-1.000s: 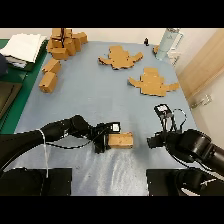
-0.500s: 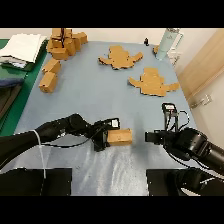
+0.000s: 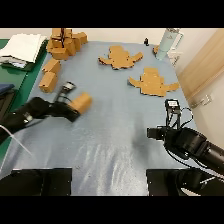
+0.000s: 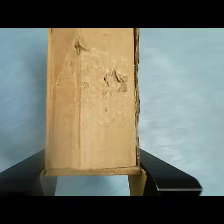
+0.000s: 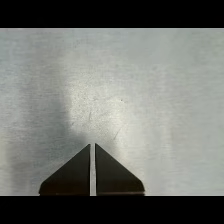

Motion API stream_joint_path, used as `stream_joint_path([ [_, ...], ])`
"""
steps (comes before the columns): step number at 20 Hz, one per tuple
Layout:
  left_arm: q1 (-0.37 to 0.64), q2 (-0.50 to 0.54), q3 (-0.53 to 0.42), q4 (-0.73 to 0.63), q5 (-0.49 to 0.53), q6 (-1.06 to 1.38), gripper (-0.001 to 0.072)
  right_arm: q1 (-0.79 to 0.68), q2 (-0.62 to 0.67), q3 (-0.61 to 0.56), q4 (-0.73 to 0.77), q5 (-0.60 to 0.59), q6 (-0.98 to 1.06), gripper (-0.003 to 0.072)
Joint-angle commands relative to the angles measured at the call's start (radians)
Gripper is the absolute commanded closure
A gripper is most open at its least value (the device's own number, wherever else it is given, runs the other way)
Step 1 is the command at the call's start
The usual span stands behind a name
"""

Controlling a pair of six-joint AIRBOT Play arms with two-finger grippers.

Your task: Fold the box.

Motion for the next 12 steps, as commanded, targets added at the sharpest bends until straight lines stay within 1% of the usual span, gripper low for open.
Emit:
stream_joint_path([
  [1,0.34,0.018,0.0,0.089,-0.095,-0.115,0.0232,0.0,-0.016,0.001,-0.052,0.005,0.003,0.0637],
  [2,0.416,0.018,0.0,0.089,-0.11,-0.115,0.0232,0.0,-0.02,0.001,-0.056,0.008,0.003,0.0637],
  [3,0.469,0.016,0.0,0.089,-0.108,-0.114,0.0232,0.0,-0.026,0.001,-0.059,0.016,0.003,0.0637],
  [4,0.505,0.013,0.0,0.089,-0.095,-0.113,0.0233,-0.001,-0.032,0.001,-0.06,0.028,0.003,0.0636],
  [5,0.519,0.007,0.0,0.089,-0.076,-0.113,0.0233,-0.001,-0.04,0.001,-0.062,0.044,0.003,0.0637],
  [9,0.483,-0.061,0.013,0.084,0.046,-0.106,0.0232,-0.001,-0.081,0.001,-0.065,0.108,0.003,0.0637],
  [12,0.471,-0.144,0.066,0.047,0.132,-0.106,0.0233,0.0,-0.113,0.001,-0.064,0.133,0.003,0.0637],
])
